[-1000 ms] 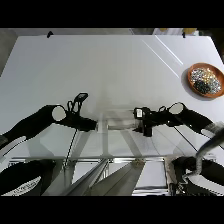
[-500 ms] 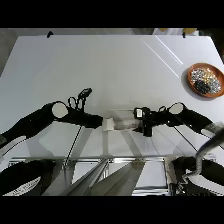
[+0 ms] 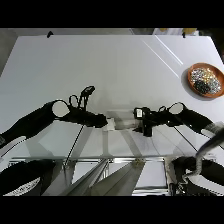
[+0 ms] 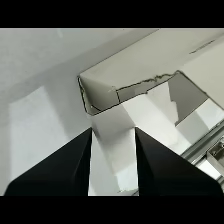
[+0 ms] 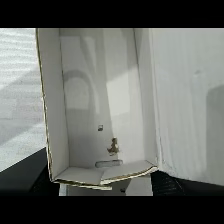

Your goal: Fold the box and place the chain.

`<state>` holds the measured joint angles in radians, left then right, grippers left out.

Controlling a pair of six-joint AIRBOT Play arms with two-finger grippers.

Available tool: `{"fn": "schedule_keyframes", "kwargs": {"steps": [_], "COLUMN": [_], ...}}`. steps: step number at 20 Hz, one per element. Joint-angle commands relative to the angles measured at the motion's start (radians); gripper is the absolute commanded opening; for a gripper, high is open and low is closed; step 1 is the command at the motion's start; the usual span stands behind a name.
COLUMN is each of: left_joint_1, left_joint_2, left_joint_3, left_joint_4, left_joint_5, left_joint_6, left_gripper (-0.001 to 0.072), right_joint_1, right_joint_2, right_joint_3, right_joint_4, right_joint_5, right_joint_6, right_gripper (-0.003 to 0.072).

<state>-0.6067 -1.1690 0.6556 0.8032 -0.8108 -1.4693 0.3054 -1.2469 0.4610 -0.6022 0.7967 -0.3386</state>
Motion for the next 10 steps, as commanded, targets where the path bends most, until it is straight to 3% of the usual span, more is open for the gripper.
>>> {"fn": "schedule_keyframes", "kwargs": {"steps": [1,6,10], "left_joint_1": [-0.007,-0.027,-0.06], "left_joint_2": [0.0,-0.002,-0.043], "left_joint_3": [0.002,0.01,0.087], "left_joint_4": [-0.006,-0.001,0.066], "left_joint_5": [0.007,0.007,-0.018], "left_joint_6": [0.007,0.007,-0.022], "left_gripper": [0.0303,0.0347,0.0347], "right_joint_1": [0.0,0.0,0.0], "right_joint_2": [0.0,0.0,0.0], "right_joint_3": [0.0,0.0,0.0], "right_joint_4": [0.0,0.0,0.0], "right_joint_5": [0.0,0.0,0.0], "right_joint_6": [0.0,0.0,0.0], "right_gripper": [0.0292,0.0292,0.0292]}}
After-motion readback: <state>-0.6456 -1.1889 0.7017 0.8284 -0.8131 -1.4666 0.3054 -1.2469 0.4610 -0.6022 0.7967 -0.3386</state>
